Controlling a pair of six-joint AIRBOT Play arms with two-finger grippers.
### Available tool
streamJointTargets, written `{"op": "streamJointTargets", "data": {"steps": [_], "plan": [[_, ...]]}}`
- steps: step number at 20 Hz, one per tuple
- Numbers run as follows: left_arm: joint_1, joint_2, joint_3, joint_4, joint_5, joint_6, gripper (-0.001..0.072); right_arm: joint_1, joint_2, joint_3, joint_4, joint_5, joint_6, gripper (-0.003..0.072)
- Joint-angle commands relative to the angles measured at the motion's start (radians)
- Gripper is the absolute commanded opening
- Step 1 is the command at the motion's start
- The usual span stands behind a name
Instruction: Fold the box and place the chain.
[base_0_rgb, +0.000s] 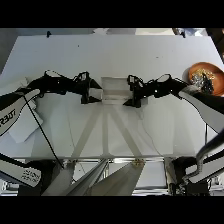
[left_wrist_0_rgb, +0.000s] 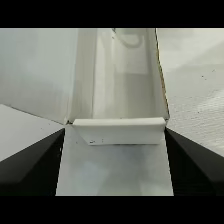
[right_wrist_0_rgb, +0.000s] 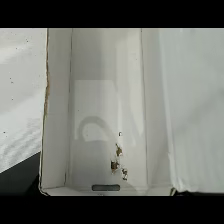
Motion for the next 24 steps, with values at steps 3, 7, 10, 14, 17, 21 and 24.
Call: {"op": "streamJointTargets", "data": {"steps": [3,7,10,14,17,21,24], "plan": [[-0.02,-0.008,0.044,0.003,-0.023,-0.066,0.0713,0.001,0.001,0.0,0.001,0.0,0.0,0.0519],[-0.024,-0.008,0.044,0.107,-0.04,-0.077,0.0712,0.001,0.001,0.0,0.001,0.0,0.0,0.0519],[-0.024,-0.008,0.044,0.095,-0.04,-0.081,0.0711,0.001,0.001,0.0,0.001,0.0,0.0,0.0519],[-0.024,-0.008,0.044,0.094,-0.04,-0.089,0.0711,0.001,0.001,0.0,0.001,0.0,0.0,0.0519],[-0.031,-0.012,0.044,0.06,-0.034,-0.106,0.0711,0.001,0.001,0.0,0.001,0.0,0.0,0.0519],[-0.059,-0.047,0.043,0.037,-0.021,-0.187,0.0711,0.001,0.001,0.0,0.001,0.0,0.0,0.0519],[-0.076,-0.051,0.046,0.051,0.014,-0.211,0.0707,0.001,0.001,0.0,0.001,0.0,0.0,0.0519]]}}
